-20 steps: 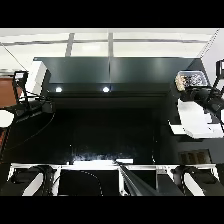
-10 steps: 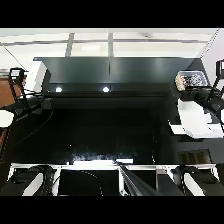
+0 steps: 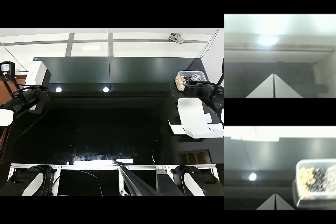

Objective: Fold the box and place the chain.

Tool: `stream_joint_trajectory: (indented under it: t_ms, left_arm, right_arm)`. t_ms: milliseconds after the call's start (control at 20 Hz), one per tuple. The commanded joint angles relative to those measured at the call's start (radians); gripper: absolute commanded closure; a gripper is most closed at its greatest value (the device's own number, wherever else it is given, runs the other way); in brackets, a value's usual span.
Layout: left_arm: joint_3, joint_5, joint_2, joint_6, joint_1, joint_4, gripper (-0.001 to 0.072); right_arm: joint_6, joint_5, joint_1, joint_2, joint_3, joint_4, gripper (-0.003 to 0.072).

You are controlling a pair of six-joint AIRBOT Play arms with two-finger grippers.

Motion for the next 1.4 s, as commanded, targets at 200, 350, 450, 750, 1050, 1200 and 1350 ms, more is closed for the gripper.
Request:
stream_joint_trajectory:
  t_ms: [200,350,450,750,1050,1200,1350]
  left_arm:
    - [0.001,-0.006,-0.067,0.073,-0.143,-0.218,-0.0002]
    - [0.001,-0.029,-0.068,0.098,-0.187,-0.218,-0.0002]
    - [0.001,-0.029,-0.068,0.106,-0.210,-0.218,-0.0002]
    - [0.000,-0.033,-0.080,0.106,-0.234,-0.208,-0.0001]
    - [0.000,-0.033,-0.103,0.106,-0.234,-0.208,-0.0001]
    - [0.000,-0.031,-0.119,0.106,-0.233,-0.207,-0.0001]
    - [0.000,-0.030,-0.126,0.106,-0.233,-0.207,-0.0001]
  right_arm:
    - [0.005,-0.044,-0.246,-0.071,0.097,-0.053,-0.0013]
    - [0.019,0.158,-0.440,-0.136,0.137,-0.051,-0.0012]
    - [0.057,0.241,-0.569,-0.156,0.135,-0.056,-0.0010]
    - [0.192,0.550,-0.919,-0.323,0.280,-0.243,-0.0010]
    - [-0.010,0.727,-0.925,-0.522,0.400,-0.274,-0.0009]
    - [-0.038,0.922,-0.925,-0.692,0.547,-0.254,-0.0009]
    - [-0.203,1.050,-0.924,-0.807,0.649,-0.111,-0.0008]
